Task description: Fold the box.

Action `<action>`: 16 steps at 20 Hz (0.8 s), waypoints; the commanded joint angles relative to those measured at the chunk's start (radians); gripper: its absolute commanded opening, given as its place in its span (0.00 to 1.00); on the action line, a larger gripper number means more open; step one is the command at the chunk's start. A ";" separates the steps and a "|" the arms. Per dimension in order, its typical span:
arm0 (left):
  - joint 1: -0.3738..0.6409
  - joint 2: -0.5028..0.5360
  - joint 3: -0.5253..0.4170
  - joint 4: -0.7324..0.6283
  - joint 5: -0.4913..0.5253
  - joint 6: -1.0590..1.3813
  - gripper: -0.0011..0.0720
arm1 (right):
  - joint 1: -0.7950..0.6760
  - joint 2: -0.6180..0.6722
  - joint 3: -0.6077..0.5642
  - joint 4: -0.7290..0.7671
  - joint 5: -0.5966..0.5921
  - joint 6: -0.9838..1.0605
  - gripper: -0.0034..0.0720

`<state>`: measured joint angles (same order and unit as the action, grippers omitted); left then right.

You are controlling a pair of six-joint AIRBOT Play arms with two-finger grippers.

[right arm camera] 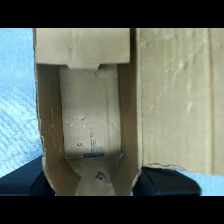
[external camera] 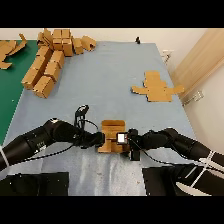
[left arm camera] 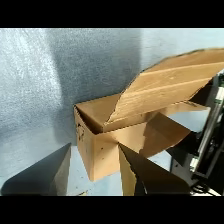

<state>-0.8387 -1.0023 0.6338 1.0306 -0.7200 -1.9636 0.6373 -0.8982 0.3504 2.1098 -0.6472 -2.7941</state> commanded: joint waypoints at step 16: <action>-0.209 -0.319 0.293 0.429 -0.203 -0.389 0.63 | 0.000 0.000 0.000 0.000 0.000 0.000 0.84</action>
<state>-1.0443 -1.2964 0.9112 1.4544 -0.9173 -2.3383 0.6373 -0.8982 0.3504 2.1098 -0.6468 -2.7937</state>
